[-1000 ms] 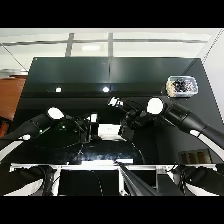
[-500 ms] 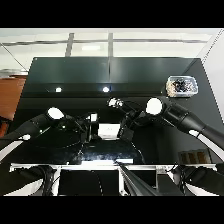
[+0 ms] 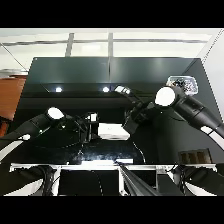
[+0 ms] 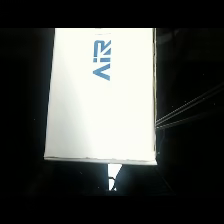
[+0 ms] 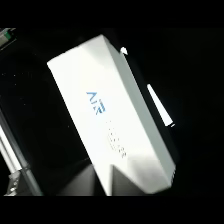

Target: Fold the box and place the chain.

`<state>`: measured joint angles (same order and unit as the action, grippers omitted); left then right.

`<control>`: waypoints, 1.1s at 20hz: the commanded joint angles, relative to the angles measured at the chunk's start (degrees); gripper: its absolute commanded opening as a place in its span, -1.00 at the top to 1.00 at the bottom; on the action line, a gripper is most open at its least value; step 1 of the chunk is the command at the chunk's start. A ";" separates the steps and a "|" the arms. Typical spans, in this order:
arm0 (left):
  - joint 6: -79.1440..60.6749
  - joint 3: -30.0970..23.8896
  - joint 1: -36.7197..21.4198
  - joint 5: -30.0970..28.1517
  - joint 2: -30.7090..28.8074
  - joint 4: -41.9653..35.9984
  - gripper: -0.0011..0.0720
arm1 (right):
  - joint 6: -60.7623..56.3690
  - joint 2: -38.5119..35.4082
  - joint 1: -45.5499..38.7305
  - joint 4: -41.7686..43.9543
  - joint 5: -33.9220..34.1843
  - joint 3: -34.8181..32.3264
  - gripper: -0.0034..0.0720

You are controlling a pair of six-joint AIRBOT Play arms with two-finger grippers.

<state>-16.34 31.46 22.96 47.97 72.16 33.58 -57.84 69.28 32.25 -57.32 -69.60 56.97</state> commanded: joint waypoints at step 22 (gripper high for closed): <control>0.02 0.02 -0.02 0.07 0.00 0.02 -0.35 | -10.93 8.70 -4.50 31.39 11.91 -16.22 0.84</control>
<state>-16.36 31.46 22.92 48.12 72.16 33.65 -68.62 78.04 27.81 -25.15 -56.51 40.42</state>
